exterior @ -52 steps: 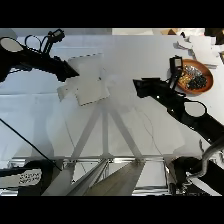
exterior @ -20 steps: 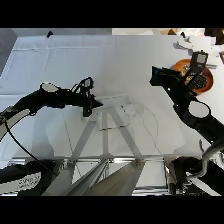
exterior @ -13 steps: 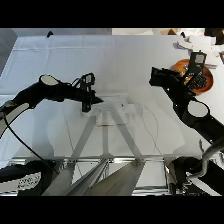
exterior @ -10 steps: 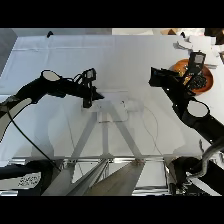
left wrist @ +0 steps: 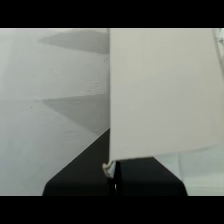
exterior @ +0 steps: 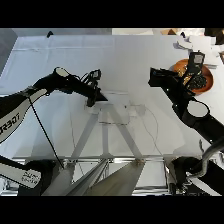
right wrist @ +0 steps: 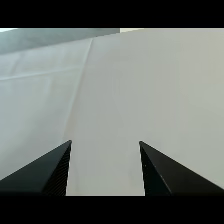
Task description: Fold the box and place the chain.
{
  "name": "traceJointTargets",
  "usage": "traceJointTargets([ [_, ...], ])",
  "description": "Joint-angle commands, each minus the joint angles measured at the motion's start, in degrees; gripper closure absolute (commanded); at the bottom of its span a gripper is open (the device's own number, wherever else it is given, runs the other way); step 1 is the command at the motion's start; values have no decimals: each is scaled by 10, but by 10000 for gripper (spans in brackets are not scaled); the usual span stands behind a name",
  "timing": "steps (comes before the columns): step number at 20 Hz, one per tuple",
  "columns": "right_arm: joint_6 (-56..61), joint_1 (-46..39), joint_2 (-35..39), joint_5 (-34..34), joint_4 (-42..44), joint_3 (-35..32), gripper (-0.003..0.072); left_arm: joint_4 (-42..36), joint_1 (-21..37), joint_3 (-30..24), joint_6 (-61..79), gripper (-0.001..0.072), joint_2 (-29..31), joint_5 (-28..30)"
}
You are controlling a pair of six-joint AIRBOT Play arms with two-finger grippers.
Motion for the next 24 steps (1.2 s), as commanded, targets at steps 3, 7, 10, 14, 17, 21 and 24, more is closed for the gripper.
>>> traceJointTargets([
  [3,0,0,0,0,0,0,228,-7,0,3,43,700,-9,0],
  [7,0,0,0,1,0,0,228,-51,-1,3,43,701,-9,10],
  [10,0,0,0,1,0,0,228,-51,-1,3,40,701,-18,14],
  [14,0,0,0,1,0,0,228,-51,-1,3,41,702,-27,34],
  [17,0,0,0,1,0,0,228,-51,-1,3,41,702,-27,46],
  [21,0,0,0,1,0,0,228,-41,-1,3,41,701,-27,48],
  [24,0,0,0,1,0,0,228,-22,-1,3,41,701,-27,48],
])
